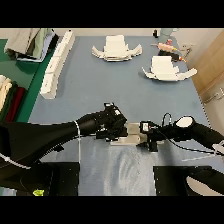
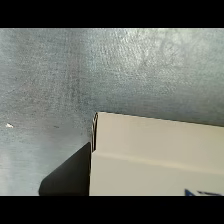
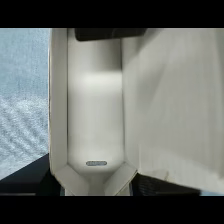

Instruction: Fold the box.

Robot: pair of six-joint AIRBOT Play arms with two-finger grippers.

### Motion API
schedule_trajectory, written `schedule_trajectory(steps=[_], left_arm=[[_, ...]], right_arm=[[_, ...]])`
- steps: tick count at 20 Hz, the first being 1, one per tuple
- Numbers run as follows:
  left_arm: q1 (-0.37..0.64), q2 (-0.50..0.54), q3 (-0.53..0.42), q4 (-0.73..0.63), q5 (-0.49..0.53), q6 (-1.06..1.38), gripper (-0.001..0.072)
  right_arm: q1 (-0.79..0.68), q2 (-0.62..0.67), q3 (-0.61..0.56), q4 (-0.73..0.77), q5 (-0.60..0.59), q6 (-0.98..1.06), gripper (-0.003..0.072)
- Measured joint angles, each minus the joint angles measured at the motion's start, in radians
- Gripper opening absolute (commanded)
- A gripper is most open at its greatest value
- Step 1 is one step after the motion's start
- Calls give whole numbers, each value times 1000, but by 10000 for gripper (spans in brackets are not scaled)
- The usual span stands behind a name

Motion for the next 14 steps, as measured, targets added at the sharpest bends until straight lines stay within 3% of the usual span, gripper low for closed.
schedule_trajectory(steps=[3, 4, 5, 6, 12, 14], left_arm=[[-3, 0, 0, 20, 5, -10, 18], [-3, 0, 0, 24, 6, -11, 69], [-3, 0, 0, 28, 12, -19, 423], [-3, 0, 1, 39, 42, -22, 548], [-2, 1, 3, 42, 13, -19, 541], [-2, 1, 3, 49, 5, -23, 405]], right_arm=[[0, 0, 0, 0, 0, 1, 510], [0, 0, 0, 0, 0, 1, 510], [0, 0, 0, 1, 0, 2, 510], [0, 0, 0, 3, 0, 3, 510], [1, 0, 0, 4, 6, 0, 510], [1, 0, 0, 4, 6, 0, 510]])
